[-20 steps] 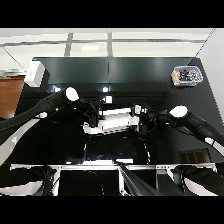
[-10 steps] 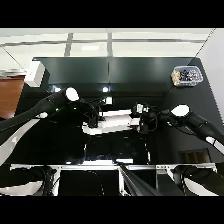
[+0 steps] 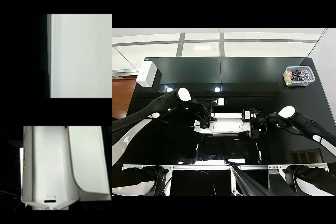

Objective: Fold the box and place the chain.

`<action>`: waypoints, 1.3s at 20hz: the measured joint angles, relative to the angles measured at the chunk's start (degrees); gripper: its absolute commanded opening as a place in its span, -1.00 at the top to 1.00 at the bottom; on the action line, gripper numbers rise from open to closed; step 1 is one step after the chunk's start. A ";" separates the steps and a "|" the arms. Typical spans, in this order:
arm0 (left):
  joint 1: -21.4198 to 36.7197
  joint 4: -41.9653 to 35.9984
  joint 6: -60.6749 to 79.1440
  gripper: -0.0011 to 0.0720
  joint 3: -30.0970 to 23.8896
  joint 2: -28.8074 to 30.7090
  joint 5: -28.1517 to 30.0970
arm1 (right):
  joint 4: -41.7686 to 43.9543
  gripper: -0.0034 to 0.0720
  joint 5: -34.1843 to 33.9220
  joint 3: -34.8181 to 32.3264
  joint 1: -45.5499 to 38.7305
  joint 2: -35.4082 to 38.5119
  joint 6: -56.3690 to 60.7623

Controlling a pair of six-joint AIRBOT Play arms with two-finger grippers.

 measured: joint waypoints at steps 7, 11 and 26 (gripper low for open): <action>0.00 -0.13 -0.13 0.90 0.00 -0.02 0.09 | 0.35 -0.91 -1.14 0.00 0.42 -2.73 -1.90; 0.00 -0.15 -0.13 0.90 0.00 0.00 0.07 | -0.15 -0.91 -2.58 0.00 1.60 -3.21 -1.68; 0.00 -0.20 -0.15 0.90 0.00 0.00 0.02 | -2.14 -0.91 -6.69 0.52 3.34 -3.98 2.71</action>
